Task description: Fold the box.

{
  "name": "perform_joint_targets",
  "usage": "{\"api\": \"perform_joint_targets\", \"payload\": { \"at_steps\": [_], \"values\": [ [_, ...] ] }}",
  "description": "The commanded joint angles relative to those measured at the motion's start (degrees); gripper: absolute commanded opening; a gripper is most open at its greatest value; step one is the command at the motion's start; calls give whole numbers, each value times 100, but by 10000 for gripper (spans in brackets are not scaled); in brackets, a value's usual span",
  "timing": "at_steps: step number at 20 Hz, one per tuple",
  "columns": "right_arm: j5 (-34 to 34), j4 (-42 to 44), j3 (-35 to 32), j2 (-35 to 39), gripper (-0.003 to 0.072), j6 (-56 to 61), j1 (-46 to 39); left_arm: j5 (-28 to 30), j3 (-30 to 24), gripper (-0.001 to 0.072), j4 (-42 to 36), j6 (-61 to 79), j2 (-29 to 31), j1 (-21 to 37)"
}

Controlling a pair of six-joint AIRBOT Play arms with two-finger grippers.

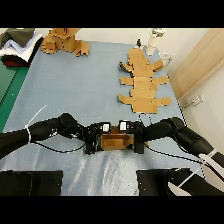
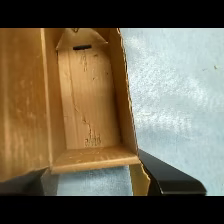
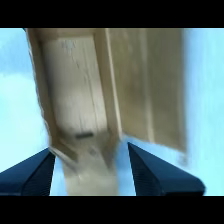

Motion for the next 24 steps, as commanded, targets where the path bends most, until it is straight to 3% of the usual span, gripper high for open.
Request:
{"api": "perform_joint_targets", "payload": {
  "at_steps": [1,6,11,13,20,24],
  "values": [
    [-595,-748,28,295,718,857,-2,22,4,293,-9,-2,4,4],
    [-1401,-85,28,398,714,1768,0,24,4,292,-7,-2,4,4],
    [-2516,988,28,398,714,4590,0,24,4,293,-9,-2,4,4],
    [-2422,1071,26,391,714,5434,0,24,4,293,-7,-2,4,4],
    [-1161,1097,26,391,703,7235,2,35,4,293,-9,0,4,4],
    [-763,1309,26,391,703,7613,4,13,4,292,-4,-68,59,7]
  ]
}}
